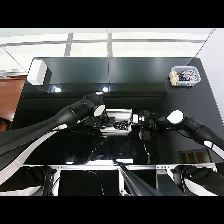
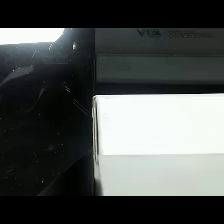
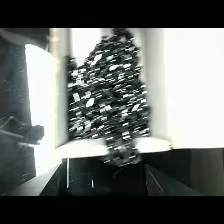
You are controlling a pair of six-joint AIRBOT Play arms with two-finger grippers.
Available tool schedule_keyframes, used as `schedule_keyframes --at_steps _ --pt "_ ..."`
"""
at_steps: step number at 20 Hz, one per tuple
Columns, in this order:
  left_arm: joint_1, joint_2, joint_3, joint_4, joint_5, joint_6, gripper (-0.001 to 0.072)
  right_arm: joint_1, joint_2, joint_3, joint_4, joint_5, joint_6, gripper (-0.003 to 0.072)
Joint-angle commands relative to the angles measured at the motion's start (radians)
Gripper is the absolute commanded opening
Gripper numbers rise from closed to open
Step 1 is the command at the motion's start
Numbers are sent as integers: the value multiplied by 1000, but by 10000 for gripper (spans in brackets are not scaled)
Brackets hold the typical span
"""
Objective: Fold the box and place the chain.
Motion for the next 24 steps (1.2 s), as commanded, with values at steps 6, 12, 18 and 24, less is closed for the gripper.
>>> schedule_keyframes --at_steps 6,12,18,24 --pt "1 0 1 0 0 0 30 -3 -42 17 41 3 -53 242" --pt "1 0 1 0 -1 0 30 -13 -36 17 -8 -101 99 20" --pt "1 0 1 0 0 0 30 -28 110 17 -120 -29 554 20" --pt "1 0 1 0 0 0 30 -28 425 86 -47 80 890 20"
